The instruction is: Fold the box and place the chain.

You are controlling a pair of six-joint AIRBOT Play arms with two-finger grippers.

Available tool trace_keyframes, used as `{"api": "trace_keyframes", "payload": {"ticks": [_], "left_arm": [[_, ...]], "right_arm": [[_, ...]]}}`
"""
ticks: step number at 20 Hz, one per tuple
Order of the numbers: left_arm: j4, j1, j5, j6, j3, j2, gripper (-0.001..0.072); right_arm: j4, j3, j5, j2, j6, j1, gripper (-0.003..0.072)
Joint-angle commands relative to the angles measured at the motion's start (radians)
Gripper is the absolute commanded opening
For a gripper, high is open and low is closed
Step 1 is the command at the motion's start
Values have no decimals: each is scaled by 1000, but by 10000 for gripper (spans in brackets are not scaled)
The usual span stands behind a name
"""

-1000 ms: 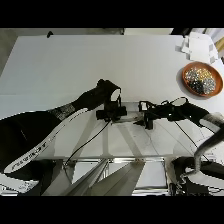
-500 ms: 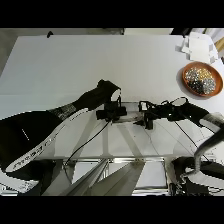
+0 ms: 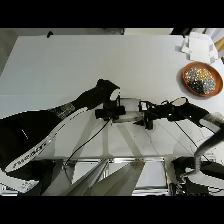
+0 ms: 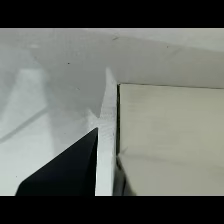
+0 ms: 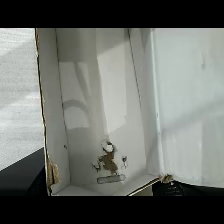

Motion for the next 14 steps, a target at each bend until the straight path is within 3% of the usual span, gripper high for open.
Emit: {"api": "trace_keyframes", "payload": {"ticks": [1, 2, 3, 5, 12, 14], "left_arm": [[12, -4, 7, -1, 1, -4, 199], [12, -4, 7, -1, 1, -4, 151], [12, -4, 7, -1, 1, -4, 58], [11, -4, 7, -1, 1, -4, 6], [12, -15, 4, 0, 1, -8, 15], [12, -15, -6, 13, 1, -6, 157]], "right_arm": [[0, 0, 0, 1, -1, 1, 421], [0, 0, 0, 1, -1, 1, 421], [0, 0, 0, 1, -1, 1, 421], [0, 0, 0, 1, -1, 1, 421], [0, 0, 0, 1, -1, 1, 421], [0, 0, 0, 1, -1, 1, 421]]}}
